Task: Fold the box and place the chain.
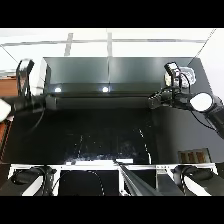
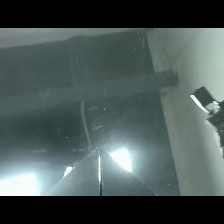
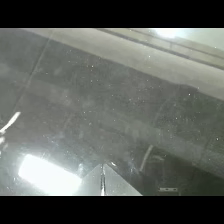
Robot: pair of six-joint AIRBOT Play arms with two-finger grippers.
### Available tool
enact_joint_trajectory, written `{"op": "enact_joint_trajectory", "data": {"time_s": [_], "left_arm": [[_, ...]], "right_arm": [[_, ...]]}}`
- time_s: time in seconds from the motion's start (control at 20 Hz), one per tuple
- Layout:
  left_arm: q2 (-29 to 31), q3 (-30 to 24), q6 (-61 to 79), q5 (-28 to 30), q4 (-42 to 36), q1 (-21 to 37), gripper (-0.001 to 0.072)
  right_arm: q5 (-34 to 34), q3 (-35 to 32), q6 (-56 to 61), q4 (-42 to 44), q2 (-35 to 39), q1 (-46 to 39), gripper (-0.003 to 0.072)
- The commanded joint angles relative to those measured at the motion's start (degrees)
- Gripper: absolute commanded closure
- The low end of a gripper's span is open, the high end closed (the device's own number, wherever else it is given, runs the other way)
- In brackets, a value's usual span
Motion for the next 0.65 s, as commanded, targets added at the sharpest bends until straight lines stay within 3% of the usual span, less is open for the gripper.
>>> {"op": "enact_joint_trajectory", "data": {"time_s": [0.0,0.6], "left_arm": [[8.66,-8.59,-2.6,0.59,1.62,0.9,0.0683],[8.85,-8.59,-2.6,0.63,1.6,1.05,0.0683]], "right_arm": [[-0.2,-0.04,-0.04,-0.44,-0.04,0.11,0.0669],[-0.2,-0.07,-0.02,-0.44,-0.04,0.11,0.0669]]}}
